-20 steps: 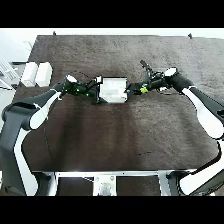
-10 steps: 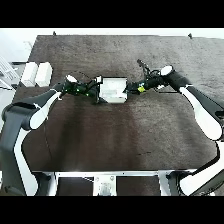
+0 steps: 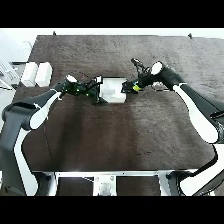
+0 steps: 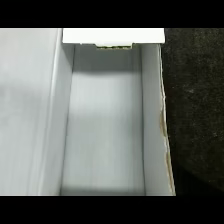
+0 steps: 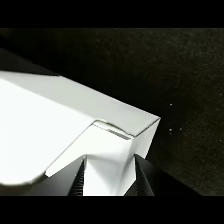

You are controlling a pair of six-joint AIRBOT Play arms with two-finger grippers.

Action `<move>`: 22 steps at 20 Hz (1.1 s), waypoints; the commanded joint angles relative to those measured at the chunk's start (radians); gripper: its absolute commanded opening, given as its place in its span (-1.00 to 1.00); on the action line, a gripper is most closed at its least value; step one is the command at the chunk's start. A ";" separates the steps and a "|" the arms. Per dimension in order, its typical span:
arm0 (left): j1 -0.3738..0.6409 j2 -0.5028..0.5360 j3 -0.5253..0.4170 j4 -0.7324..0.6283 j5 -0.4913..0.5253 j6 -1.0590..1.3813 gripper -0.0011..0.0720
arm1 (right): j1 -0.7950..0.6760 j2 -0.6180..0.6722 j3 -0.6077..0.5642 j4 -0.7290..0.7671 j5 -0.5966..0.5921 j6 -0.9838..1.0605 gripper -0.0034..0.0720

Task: Fold the box and place the chain.

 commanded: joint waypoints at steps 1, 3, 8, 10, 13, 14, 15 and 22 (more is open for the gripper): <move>0.000 -0.001 0.000 0.000 0.000 0.001 0.17 | 0.023 -0.009 0.004 -0.075 -0.047 0.094 0.09; 0.000 -0.001 0.000 0.000 0.000 0.001 0.17 | 0.041 -0.021 0.013 -0.118 -0.058 0.130 0.08; 0.000 -0.001 0.000 0.000 0.000 0.001 0.17 | 0.064 -0.050 0.055 -0.179 -0.053 0.208 0.08; 0.000 -0.001 0.000 0.000 0.000 0.001 0.17 | 0.077 -0.051 0.075 -0.225 -0.052 0.268 0.08; 0.000 -0.001 0.000 0.000 0.000 0.001 0.17 | 0.093 -0.056 0.108 -0.296 -0.003 0.330 0.07; 0.000 -0.001 0.000 0.000 0.000 0.000 0.17 | 0.096 -0.060 0.116 -0.309 0.029 0.338 0.08; 0.000 -0.001 0.000 0.000 0.000 0.001 0.16 | 0.098 -0.064 0.124 -0.316 0.051 0.353 0.07; 0.000 -0.001 0.000 0.000 0.000 -0.006 0.17 | 0.108 -0.131 0.264 -0.365 0.219 0.424 0.07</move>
